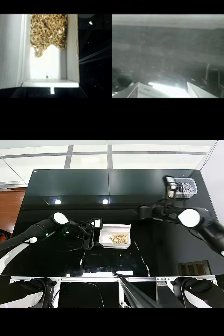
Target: Fold the box and place the chain.
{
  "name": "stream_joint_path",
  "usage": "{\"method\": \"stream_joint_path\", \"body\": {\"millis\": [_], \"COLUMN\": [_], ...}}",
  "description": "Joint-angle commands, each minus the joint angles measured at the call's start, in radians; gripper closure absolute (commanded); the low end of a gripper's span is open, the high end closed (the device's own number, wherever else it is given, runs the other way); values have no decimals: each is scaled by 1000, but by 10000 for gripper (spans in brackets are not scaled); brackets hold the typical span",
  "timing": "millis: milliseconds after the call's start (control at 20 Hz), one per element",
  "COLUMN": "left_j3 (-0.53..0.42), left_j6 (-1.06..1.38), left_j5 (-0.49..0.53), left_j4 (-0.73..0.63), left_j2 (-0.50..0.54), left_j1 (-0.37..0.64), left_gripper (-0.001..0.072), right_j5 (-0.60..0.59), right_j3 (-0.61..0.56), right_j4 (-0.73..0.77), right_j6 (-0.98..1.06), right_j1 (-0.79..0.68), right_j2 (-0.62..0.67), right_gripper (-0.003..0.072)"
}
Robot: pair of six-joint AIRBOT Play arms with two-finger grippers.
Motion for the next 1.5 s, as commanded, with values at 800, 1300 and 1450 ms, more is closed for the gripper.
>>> {"method": "stream_joint_path", "body": {"millis": [800,1300,1450], "left_j3": [0,0,0], "left_j6": [1,1,1], "left_j5": [-5,-5,-5], "left_j4": [2,2,2], "left_j2": [-1,-1,-1], "left_j1": [0,0,0], "left_gripper": [308,308,308], "right_j5": [301,320,320], "right_j3": [23,23,23], "right_j4": [292,380,380], "right_j6": [-1270,-1374,-1373], "right_j1": [121,115,115], "right_j2": [-65,-146,-146], "right_gripper": [-34,208,480]}}
